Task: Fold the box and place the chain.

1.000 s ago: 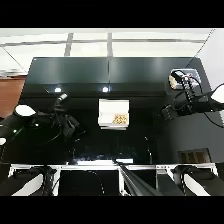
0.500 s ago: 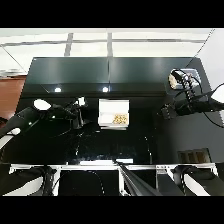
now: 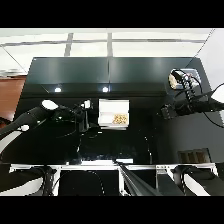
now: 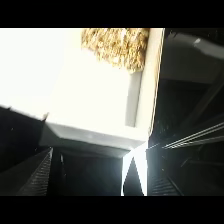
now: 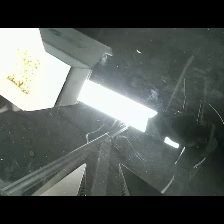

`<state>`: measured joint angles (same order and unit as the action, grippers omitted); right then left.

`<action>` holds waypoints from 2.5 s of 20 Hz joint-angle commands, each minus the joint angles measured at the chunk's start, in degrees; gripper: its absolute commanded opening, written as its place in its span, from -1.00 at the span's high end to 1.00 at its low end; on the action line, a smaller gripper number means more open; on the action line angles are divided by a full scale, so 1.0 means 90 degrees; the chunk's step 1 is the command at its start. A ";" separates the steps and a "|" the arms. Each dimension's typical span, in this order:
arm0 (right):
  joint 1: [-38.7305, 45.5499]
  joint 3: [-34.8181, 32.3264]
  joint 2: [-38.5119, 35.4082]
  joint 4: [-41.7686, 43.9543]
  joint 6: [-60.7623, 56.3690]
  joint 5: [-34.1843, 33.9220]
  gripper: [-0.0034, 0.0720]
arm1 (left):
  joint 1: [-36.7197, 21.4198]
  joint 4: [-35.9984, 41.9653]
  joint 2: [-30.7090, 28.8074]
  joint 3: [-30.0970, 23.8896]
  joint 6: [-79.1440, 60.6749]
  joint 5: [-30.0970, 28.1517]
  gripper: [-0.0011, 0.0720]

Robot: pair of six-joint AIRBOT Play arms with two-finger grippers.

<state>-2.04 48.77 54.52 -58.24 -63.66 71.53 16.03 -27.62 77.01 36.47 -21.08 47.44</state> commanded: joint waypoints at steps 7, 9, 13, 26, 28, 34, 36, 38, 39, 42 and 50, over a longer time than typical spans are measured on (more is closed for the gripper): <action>-0.0005 -0.0005 -0.0002 0.0022 0.0005 -0.0124 0.24 | 0.0287 0.0231 0.0097 0.0063 -0.0066 -0.0194 -1.00; -0.0005 -0.0005 -0.0002 0.0022 0.0005 -0.0124 0.24 | 0.0464 0.0296 0.0097 0.0066 -0.0097 -0.0301 -1.00; -0.0005 -0.0005 -0.0002 0.0022 0.0002 -0.0121 0.24 | 0.0583 0.0204 0.0097 0.0066 -0.0095 -0.0211 -0.93; -0.0886 -0.0442 0.0967 0.2052 -0.0323 -0.3592 -0.85 | 0.0593 -0.0002 0.0097 0.0066 -0.0010 -0.0221 0.04; -0.1095 -0.0019 0.1566 0.2259 -0.0318 -0.3840 -0.85 | 0.0593 -0.0002 0.0097 0.0066 -0.0012 -0.0223 0.04; -0.1455 0.0590 0.2378 0.2183 0.1919 -0.1739 -0.73 | 0.0593 -0.0002 0.0097 0.0066 -0.0012 -0.0223 0.04; -0.1452 0.0597 0.2373 0.2076 0.2327 -0.1404 -0.73 | 0.0593 -0.0002 0.0097 0.0066 -0.0012 -0.0223 0.04; -0.1452 0.0648 0.2365 0.2021 0.2856 -0.1328 -0.73 | 0.0593 -0.0002 0.0097 0.0066 -0.0012 -0.0221 0.04; -0.1452 0.0724 0.2363 0.2013 0.3150 -0.1253 -0.73 | 0.0593 -0.0002 0.0097 0.0066 -0.0012 -0.0221 0.04; -0.1511 0.1005 0.2363 0.2016 0.3983 -0.1020 -0.73 | 0.0593 -0.0002 0.0097 0.0066 -0.0012 -0.0221 0.04; -0.2438 0.1022 0.2484 0.1168 0.5083 -0.1552 -0.74 | 0.0593 0.0000 0.0097 0.0066 -0.0012 -0.0214 0.04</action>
<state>-21.56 58.00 76.29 -43.27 -21.17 58.87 21.34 -27.62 77.84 37.08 -21.15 45.54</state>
